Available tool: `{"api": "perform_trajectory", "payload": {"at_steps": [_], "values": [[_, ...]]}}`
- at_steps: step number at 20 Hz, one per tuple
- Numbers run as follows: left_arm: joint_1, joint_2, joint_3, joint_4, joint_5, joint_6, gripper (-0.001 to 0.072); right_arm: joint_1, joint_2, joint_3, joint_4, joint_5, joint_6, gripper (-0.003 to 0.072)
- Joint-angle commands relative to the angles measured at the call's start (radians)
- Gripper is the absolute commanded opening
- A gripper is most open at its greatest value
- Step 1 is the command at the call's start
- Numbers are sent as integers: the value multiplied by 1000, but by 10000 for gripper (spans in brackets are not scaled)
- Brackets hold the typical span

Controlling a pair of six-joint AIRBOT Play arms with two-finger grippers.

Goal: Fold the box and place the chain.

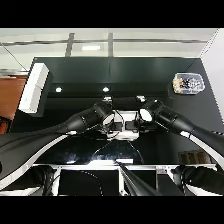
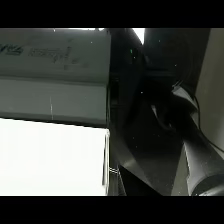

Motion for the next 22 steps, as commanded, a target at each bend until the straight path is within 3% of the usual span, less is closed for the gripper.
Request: {"api": "perform_trajectory", "payload": {"at_steps": [1, 6, 8, 9, 12, 14, 15, 16, 22], "values": [[1, 0, 0, 0, 0, 1, 29, 1, -5, 1, -8, -10, 22, 193], [1, 0, 0, 0, 0, 1, 29, 4, -6, 1, -8, -10, 16, 191], [1, 0, 0, 0, 0, 1, 29, 4, -8, 1, -8, -10, 16, 118], [1, 0, 0, 0, 0, 1, 29, 5, -11, 1, -6, -10, 17, 13], [1, 0, 0, 1, 0, 1, 29, 5, -12, 1, -5, -14, 16, 10], [1, 0, 0, 1, 0, 1, 30, 5, -12, 1, -5, -13, 5, 22], [1, 0, 0, 1, 0, 1, 30, 5, -12, 1, -5, -13, 5, 184], [1, 0, 0, 1, 0, 1, 29, 5, -12, 1, -5, -13, 5, 288], [1, 0, 0, 1, 0, 1, 29, 5, -12, 2, -9, -12, 5, 284]]}}
